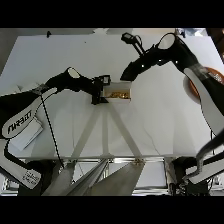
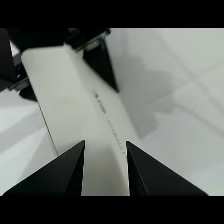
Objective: Fold the box and place the chain.
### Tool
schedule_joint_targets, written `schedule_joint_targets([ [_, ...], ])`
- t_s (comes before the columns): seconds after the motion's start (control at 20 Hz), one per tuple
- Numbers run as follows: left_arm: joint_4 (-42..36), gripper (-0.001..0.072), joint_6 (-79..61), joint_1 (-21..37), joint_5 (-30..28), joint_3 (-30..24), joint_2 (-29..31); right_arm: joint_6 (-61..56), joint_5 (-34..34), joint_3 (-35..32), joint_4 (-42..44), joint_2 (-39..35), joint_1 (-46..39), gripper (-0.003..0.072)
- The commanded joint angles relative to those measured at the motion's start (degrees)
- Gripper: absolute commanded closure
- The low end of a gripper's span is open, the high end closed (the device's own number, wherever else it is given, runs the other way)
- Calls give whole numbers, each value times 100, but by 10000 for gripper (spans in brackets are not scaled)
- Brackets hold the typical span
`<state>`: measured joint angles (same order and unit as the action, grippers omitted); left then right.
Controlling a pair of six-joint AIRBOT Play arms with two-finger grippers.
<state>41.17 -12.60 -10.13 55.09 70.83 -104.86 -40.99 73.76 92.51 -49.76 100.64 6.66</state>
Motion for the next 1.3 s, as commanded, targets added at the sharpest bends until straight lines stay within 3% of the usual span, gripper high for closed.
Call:
schedule_joint_targets([
  [0.0,2,193,-2,2,-2,0,4,299,623,118,278,284,31,394],
  [0.2,2,193,0,2,-2,0,4,616,623,118,245,264,243,387],
  [0.25,2,193,0,2,0,0,4,979,588,116,195,264,319,345],
  [0.35,2,193,0,2,-2,0,4,1414,273,116,190,262,444,270],
  [0.55,2,193,0,2,-2,0,4,1899,-468,116,-398,262,693,251],
  [0.75,2,193,0,2,-2,0,4,1838,-774,116,-935,245,815,254],
  [1.0,2,193,0,2,-2,0,4,1829,-872,116,-1038,109,839,358],
  [1.25,0,193,0,2,0,0,4,1458,-841,7,-1355,-20,892,400],
])
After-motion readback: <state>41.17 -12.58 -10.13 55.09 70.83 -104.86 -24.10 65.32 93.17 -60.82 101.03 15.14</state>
